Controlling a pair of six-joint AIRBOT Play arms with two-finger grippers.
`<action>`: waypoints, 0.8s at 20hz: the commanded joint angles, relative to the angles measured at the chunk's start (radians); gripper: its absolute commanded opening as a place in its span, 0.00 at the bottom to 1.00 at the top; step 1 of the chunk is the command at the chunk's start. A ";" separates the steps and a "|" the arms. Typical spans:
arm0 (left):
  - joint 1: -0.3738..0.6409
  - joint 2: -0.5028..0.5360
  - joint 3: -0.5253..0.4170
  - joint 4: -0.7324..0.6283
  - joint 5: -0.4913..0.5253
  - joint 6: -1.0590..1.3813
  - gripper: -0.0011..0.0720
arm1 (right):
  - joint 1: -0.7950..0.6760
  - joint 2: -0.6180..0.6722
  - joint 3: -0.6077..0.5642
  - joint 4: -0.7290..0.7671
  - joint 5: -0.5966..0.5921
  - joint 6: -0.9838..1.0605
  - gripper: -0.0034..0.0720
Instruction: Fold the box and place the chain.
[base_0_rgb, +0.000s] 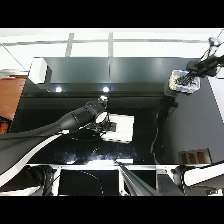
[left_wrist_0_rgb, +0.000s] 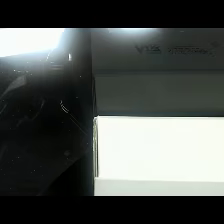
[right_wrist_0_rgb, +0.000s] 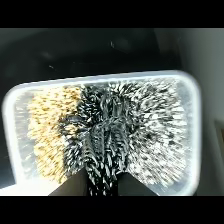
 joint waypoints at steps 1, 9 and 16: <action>0.000 0.000 0.000 -0.008 -0.001 0.000 0.06 | -0.050 0.153 0.018 0.129 0.029 -0.107 0.10; 0.000 0.000 0.000 -0.008 0.003 0.000 0.06 | -0.063 0.527 -0.033 0.417 0.118 -0.196 0.10; 0.000 0.000 0.000 -0.008 0.003 0.000 0.06 | 0.068 0.725 -0.143 0.275 0.116 -0.183 0.10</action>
